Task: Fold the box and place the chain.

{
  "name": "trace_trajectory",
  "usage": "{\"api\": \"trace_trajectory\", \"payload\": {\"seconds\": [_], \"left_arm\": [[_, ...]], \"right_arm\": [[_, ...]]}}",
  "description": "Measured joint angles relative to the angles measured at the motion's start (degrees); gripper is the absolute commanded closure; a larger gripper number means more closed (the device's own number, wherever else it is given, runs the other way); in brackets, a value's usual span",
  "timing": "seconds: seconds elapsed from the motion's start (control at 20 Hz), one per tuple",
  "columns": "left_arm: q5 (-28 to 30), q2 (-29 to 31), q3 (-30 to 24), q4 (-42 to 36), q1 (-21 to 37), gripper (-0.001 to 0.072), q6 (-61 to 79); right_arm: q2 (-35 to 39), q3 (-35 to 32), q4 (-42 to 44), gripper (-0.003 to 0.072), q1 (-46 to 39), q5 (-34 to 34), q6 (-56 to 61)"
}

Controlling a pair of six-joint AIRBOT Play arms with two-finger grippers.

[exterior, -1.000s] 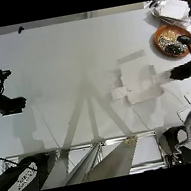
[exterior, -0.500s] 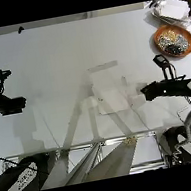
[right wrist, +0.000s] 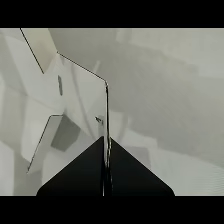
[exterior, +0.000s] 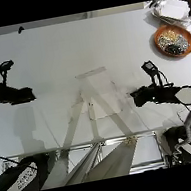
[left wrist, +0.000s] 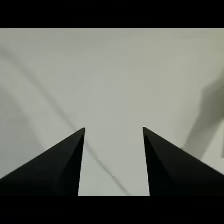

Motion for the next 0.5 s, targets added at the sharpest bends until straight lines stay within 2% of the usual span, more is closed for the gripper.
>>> {"api": "trace_trajectory", "payload": {"seconds": [0.1,0.2,0.3,0.5], "left_arm": [[0.3,-2.6,-0.4,-10.7,-1.8,0.0292,9.8],[-0.1,-6.5,-0.7,-20.0,-5.3,0.0218,20.3],[-0.1,-11.3,-0.8,-28.0,-9.8,0.0195,29.7],[2.5,-20.3,-0.9,-38.7,-17.3,0.0176,42.8]], "right_arm": [[0.0,-0.1,-0.1,0.0672,0.4,-0.3,0.4],[0.0,-0.1,-0.1,0.0672,0.6,-0.6,0.6],[0.0,-0.1,-0.1,0.0672,0.7,-0.7,0.8],[0.0,-0.1,-0.2,0.0672,0.8,-0.9,1.0]]}}
